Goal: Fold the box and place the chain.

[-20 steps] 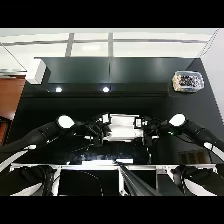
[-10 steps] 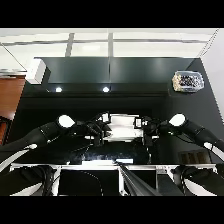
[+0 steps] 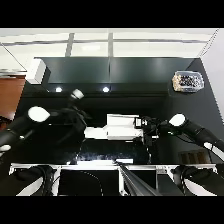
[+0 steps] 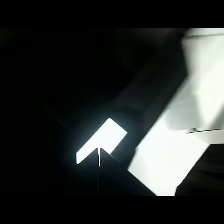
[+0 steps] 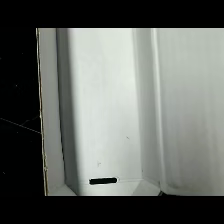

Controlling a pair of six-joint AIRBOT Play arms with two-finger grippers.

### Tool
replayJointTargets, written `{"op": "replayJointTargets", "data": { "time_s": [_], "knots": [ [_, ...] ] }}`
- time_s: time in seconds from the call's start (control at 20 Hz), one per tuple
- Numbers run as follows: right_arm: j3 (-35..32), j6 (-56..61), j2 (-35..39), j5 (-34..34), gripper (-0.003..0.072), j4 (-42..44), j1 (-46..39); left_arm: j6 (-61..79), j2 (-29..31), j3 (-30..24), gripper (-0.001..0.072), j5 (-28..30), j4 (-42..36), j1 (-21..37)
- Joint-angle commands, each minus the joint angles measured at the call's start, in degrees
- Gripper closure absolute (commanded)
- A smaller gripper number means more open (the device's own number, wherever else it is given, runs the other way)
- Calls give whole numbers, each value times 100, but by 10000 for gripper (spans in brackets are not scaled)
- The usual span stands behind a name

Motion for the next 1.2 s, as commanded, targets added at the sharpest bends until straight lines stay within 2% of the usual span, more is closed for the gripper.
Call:
{"op": "replayJointTargets", "data": {
  "time_s": [0.0, 0.05, 0.15, 0.25, 0.35, 0.45, 0.65, 0.9, 1.05, 1.1, 1.15],
  "knots": [
    [0, -2, 0, 9, 213, -4, 4, -2011, 151, -15, 680, -1294, 570, 1681],
    [0, -2, 0, 9, 213, -7, 4, -2330, 76, -66, 681, -1591, 459, 1998],
    [0, -2, 0, 9, 212, -7, 4, -3412, -101, -289, 680, -1779, 96, 2345],
    [0, -2, 0, 9, 213, -4, 4, -3386, -378, -485, 680, -1963, -374, 2332],
    [0, -2, 0, 9, 213, -4, 4, -3377, -791, -560, 681, -2052, -599, 2094],
    [0, -2, 0, 9, 213, -4, 4, -3370, -1266, -555, 680, -1897, -772, 1757],
    [0, -2, 0, 9, 213, -4, 4, -2435, -2000, -551, 682, -1853, -1978, 1152],
    [0, -2, 0, 9, 212, -4, 4, -2323, -2061, -527, 682, -1451, -2100, 317],
    [0, -2, 0, 9, 213, -4, 4, -1626, -2059, -522, 672, -1502, -2540, 258],
    [2, 0, 0, 9, 213, -4, 4, -1298, -2052, -481, 535, -1582, -2695, 260],
    [0, -2, 0, 9, 212, -4, 4, -1060, -2050, -413, 355, -1668, -2765, 251]
  ]
}}
